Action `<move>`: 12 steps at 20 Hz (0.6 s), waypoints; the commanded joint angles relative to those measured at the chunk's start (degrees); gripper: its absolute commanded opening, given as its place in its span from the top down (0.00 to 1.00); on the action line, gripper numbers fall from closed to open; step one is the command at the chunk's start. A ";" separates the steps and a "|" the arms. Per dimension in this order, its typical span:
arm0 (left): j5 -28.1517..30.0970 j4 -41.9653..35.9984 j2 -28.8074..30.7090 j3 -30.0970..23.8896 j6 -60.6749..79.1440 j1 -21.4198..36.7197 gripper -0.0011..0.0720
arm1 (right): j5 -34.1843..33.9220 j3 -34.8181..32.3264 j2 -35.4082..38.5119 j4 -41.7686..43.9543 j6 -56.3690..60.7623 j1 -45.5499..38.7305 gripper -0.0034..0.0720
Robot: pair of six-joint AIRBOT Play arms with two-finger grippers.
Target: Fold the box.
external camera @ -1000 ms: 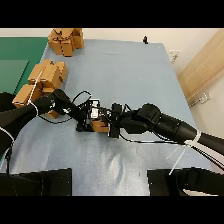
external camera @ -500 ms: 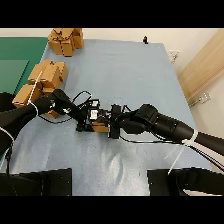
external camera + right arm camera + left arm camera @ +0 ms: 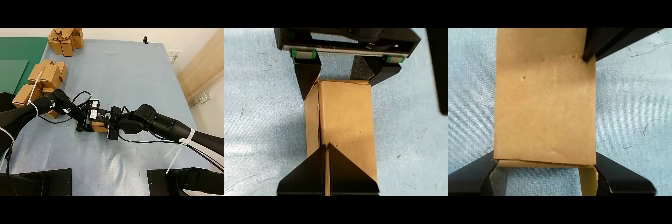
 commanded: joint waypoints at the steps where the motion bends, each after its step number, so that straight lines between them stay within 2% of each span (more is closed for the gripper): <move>1: -0.04 -0.09 0.02 0.02 -0.26 0.02 0.97 | -0.46 0.00 -0.17 3.02 0.02 0.04 0.92; 11: -0.07 -0.09 0.02 0.02 -0.26 0.02 0.97 | -3.17 -0.15 -1.36 3.23 0.02 -0.70 0.90; 12: -0.07 -0.09 0.02 0.02 -0.26 0.02 0.97 | -3.10 -0.09 -1.36 3.23 0.02 -0.74 0.68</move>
